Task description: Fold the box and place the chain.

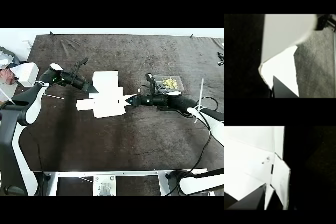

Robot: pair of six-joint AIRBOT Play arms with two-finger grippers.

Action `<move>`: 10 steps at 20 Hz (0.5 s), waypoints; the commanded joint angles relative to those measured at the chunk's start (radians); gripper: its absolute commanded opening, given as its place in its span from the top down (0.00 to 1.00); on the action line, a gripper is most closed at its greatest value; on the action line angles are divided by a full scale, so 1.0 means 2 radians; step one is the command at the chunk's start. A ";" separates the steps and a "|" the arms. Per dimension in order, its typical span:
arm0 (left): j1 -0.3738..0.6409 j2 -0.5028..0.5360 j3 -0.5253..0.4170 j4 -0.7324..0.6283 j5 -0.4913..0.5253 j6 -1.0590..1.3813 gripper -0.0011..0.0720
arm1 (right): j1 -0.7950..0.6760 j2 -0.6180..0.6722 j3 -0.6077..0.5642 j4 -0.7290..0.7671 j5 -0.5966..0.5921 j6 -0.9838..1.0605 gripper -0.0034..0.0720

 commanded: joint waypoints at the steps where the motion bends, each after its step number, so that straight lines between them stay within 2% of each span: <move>1: 0.000 0.001 0.000 0.000 -0.001 0.096 0.97 | -0.034 0.028 0.000 -0.025 0.010 0.022 0.54; 5: 0.000 0.004 0.000 0.000 0.002 0.259 0.97 | -0.084 0.061 0.000 -0.034 0.039 0.043 0.54; 8: 0.000 0.005 0.000 0.000 0.004 0.373 0.98 | -0.089 0.063 -0.001 -0.033 0.054 0.043 0.54; 10: 0.000 0.005 -0.002 -0.001 0.020 0.404 0.98 | -0.085 0.063 -0.001 -0.033 0.053 0.043 0.54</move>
